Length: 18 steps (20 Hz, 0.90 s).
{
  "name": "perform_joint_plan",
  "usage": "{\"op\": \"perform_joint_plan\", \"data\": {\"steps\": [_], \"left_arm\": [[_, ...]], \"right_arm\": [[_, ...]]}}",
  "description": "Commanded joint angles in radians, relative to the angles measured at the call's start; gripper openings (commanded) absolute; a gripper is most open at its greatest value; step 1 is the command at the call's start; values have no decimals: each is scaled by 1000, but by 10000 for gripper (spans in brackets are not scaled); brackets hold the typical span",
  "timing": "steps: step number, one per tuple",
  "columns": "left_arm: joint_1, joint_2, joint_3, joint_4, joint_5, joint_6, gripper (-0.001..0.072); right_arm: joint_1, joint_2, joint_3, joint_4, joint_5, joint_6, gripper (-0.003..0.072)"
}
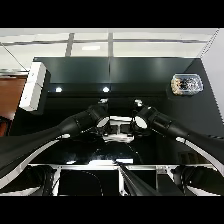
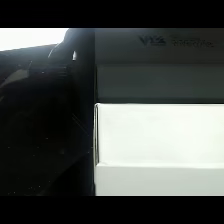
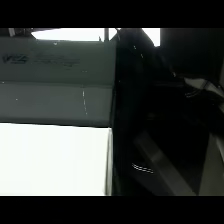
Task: Fold the box and place the chain.
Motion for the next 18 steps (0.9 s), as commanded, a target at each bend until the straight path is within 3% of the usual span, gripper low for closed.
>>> {"op": "perform_joint_plan", "data": {"steps": [1, 2, 8, 10, 12, 13, 14, 17, 18], "left_arm": [[1, 0, 0, 2, -5, 0, 29], [1, 0, 0, 2, -5, 0, 29], [1, 0, 0, 2, -5, 0, 29], [1, 0, 0, 2, -5, 0, 29], [1, 0, 0, 2, -5, 0, 29], [1, 0, 0, 2, -5, 0, 29], [1, 0, 0, 2, -5, 0, 29], [1, 0, 0, 2, -5, 0, 29], [1, 0, 0, 2, -5, 0, 29]], "right_arm": [[1, -3, 1, -3, -3, 14, 117], [1, -3, 1, -3, -3, 14, 13], [1, -3, 1, -4, -3, 13, 16], [1, -3, 1, -4, -4, 13, 219], [1, -3, 1, -4, -5, 13, 182], [1, -3, 1, -4, -5, 13, 49], [1, -3, 1, -5, -6, 13, 12], [0, -3, 1, -7, -10, 13, 14], [0, -2, 1, -7, -14, 13, 50]]}}
